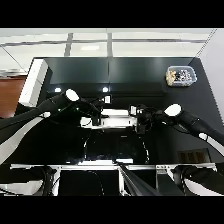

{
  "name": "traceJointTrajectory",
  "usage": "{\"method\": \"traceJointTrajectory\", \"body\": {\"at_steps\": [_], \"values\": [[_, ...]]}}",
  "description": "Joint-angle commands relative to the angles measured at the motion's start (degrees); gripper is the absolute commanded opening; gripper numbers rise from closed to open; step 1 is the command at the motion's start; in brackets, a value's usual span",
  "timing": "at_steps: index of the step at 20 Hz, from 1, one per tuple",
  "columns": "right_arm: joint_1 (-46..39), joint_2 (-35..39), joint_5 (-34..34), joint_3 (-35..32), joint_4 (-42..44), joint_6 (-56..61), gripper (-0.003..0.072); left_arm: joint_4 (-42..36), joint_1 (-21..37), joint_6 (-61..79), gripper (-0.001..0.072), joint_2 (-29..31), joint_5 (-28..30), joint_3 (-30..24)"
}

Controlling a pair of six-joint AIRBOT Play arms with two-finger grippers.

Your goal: Fold the box and place the chain.

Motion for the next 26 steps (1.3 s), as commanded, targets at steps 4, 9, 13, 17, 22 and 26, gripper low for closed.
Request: {"method": "traceJointTrajectory", "body": {"at_steps": [4,9,13,17,22,26], "values": [[0.0,-4.1,1.4,0.3,0.7,-2.9,0.0705,-0.1,0.0,-0.1,0.0031,0.0,0.1,0.0],[0.0,-4.3,1.0,0.5,-0.3,-0.7,0.0705,-0.1,0.0,-0.1,0.003,0.0,0.1,0.0],[-1.5,-4.6,1.6,1.0,-1.0,2.1,0.0704,-0.1,0.0,-0.1,0.003,0.0,0.1,0.0],[-1.7,-4.6,1.8,1.0,-1.4,2.5,0.0705,-0.1,0.0,-0.1,0.003,0.0,0.1,0.0],[-1.7,-4.8,1.7,1.1,-1.7,3.0,0.0704,-0.1,0.0,-0.1,0.003,0.0,0.1,0.0],[-1.7,-5.2,2.0,1.7,-2.8,4.2,0.0705,-0.1,0.0,-0.1,0.003,0.0,0.1,0.0]]}}
